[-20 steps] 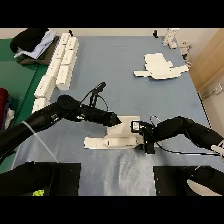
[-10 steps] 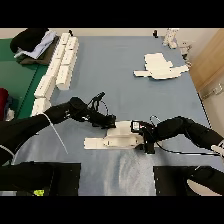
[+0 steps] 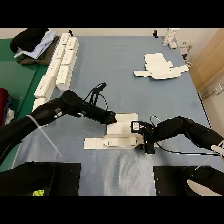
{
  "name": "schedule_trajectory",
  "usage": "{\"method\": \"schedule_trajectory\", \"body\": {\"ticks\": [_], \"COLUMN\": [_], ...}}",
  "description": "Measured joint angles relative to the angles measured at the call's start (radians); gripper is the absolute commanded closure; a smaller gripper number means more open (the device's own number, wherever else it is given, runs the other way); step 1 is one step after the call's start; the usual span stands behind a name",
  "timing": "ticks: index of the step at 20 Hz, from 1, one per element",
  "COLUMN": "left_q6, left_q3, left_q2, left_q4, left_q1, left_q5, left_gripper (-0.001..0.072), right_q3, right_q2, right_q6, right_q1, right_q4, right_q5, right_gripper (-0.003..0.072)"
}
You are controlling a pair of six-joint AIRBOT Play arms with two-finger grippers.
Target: Fold the box.
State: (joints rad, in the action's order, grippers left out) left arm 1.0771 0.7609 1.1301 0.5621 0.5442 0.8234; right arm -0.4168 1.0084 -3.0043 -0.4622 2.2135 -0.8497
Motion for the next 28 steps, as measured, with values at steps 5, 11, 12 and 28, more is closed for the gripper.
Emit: {"method": "schedule_trajectory", "body": {"ticks": [5,11,12,28], "left_q6": [0.006,-0.233,-0.263,-0.724], "left_q3": [0.004,-0.016,-0.022,-0.332], "left_q2": [-0.280,-0.461,-0.468,-0.463], "left_q4": [0.264,0.414,0.426,0.292], "left_q1": [0.022,0.029,0.029,-0.016], "left_q5": [0.119,0.256,0.265,0.113], "left_gripper": [0.0692,0.0106,0.0104,0.0452], "right_q3": [0.000,0.000,0.000,0.000], "right_q2": [0.000,0.000,0.000,0.000], "right_q6": [0.001,0.002,0.002,0.002], "right_q1": [0.000,0.000,0.000,0.000], "right_q4": [0.000,0.000,0.000,0.000], "right_q5": [0.000,0.000,0.000,0.000], "right_gripper": [0.0163,0.0163,0.0163,0.0163]}}
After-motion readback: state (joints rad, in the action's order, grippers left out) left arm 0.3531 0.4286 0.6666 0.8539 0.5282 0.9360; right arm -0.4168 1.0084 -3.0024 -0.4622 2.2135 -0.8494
